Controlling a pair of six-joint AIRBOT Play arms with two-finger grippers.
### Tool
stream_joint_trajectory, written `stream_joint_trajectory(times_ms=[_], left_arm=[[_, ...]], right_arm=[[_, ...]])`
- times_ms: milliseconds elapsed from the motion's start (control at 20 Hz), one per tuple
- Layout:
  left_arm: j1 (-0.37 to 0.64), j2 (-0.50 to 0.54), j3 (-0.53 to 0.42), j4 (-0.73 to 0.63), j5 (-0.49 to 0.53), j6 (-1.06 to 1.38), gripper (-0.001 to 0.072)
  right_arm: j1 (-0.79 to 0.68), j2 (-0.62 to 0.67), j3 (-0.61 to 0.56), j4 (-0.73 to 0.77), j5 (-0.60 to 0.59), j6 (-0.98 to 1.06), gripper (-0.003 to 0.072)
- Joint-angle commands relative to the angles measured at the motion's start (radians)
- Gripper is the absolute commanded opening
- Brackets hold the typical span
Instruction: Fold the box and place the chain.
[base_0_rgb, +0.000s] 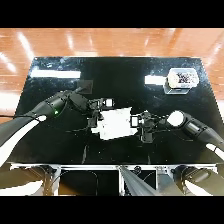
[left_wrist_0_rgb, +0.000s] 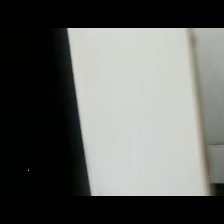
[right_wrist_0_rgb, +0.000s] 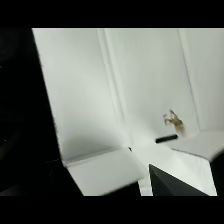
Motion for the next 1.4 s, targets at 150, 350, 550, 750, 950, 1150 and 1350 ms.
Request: stream_joint_trajectory(times_ms=[150,350,550,750,950,1150,1350], left_arm=[[0.0,0.0,0.001,-0.007,0.01,0.0,0.0021],[0.0,0.0,0.001,-0.007,0.017,0.0,0.0021],[0.0,0.0,0.001,-0.007,0.04,0.0,0.002],[0.0,0.0,0.001,-0.007,0.039,0.0,0.002],[0.0,0.0,0.001,-0.007,0.039,0.0,0.002],[0.0,0.0,0.001,-0.006,0.039,0.0,0.002],[0.0,0.0,0.001,-0.006,0.04,0.0,0.002]], right_arm=[[0.05,-0.003,-0.024,0.18,-0.146,-0.029,0.0718],[0.047,0.003,-0.023,0.21,-0.179,-0.029,0.0718],[0.042,0.018,-0.023,0.245,-0.237,-0.029,0.0719],[0.026,0.049,-0.022,0.269,-0.243,-0.037,0.0719],[0.026,0.05,-0.022,0.27,-0.253,-0.056,0.0719],[0.025,0.047,-0.023,0.328,-0.288,-0.087,0.072],[0.025,0.019,-0.022,0.426,-0.291,-0.188,0.072]])
